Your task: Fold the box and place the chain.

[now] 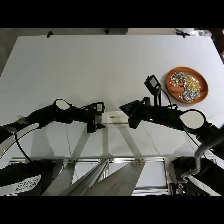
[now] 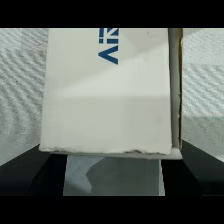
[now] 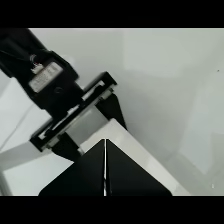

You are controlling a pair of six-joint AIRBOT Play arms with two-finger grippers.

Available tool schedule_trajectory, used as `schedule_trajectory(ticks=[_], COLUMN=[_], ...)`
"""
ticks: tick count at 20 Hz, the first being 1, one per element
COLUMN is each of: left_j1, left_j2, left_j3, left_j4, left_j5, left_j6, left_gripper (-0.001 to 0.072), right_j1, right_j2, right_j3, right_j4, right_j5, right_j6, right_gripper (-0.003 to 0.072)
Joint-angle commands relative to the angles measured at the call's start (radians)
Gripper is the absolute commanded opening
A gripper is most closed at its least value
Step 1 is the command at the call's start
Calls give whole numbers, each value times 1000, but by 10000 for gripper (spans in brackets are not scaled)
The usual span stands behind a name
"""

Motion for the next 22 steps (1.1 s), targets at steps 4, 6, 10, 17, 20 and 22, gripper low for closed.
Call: schedule_trajectory(ticks=[4,6,10,17,20,22], left_j1=[0,0,0,0,0,0], left_j2=[1,1,1,1,1,1], left_j3=[0,0,0,0,0,0], left_j4=[1,0,-1,-33,-33,-33], left_j5=[0,0,-14,-14,-9,-8], left_j6=[2,1,2,2,2,2], left_gripper=[387,387,387,386,386,385], right_j1=[0,0,0,0,0,0], right_j2=[40,40,40,39,18,-12], right_j3=[16,16,16,16,16,16], right_j4=[-478,-775,-1029,-635,-483,-459], right_j5=[207,364,611,204,104,99], right_j6=[533,826,1030,778,640,620], right_gripper=[9,9,9,8,7,7])
